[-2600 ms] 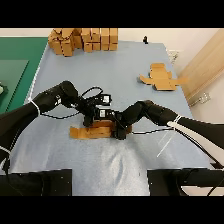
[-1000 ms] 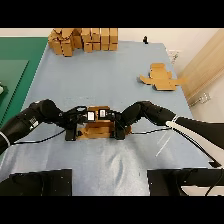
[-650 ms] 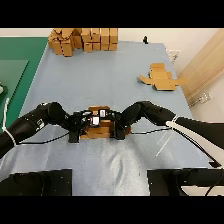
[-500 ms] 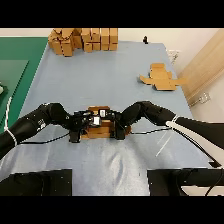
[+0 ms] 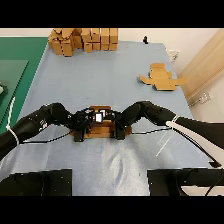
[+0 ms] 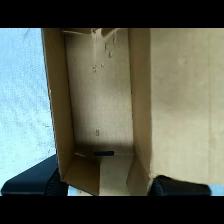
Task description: Fold the box.
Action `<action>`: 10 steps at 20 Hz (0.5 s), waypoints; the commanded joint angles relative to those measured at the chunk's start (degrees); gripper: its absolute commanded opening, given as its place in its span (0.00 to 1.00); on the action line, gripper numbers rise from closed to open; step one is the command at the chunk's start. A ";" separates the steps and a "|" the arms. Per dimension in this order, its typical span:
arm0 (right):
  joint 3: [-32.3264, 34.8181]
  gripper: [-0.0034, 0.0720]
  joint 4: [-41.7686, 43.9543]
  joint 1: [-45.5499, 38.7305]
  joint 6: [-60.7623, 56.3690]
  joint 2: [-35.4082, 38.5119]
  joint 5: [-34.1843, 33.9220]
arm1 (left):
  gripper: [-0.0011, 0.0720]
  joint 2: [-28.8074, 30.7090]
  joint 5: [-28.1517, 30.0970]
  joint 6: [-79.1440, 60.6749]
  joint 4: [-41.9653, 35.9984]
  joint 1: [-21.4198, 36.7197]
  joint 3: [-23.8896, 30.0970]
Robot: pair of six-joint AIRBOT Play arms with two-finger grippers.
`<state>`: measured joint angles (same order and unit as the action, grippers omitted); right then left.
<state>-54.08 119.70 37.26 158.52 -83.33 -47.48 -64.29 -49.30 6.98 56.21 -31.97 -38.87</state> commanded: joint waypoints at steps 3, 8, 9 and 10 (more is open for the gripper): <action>0.00 0.15 0.11 -0.02 -0.11 -0.04 0.04 | 0.25 -1.36 0.31 -0.13 -2.86 -0.20 -0.04; 0.00 0.15 0.11 -0.02 -0.11 -0.04 0.04 | 0.69 -1.36 0.90 0.46 -3.26 -0.20 -0.04; 0.00 0.15 0.11 -0.02 -0.11 -0.04 0.04 | 0.69 -1.36 0.92 0.44 -3.26 -0.20 -0.04; 0.00 0.15 0.11 -0.02 -0.11 -0.04 0.04 | 0.69 -1.33 0.92 0.42 -3.23 -0.20 -0.04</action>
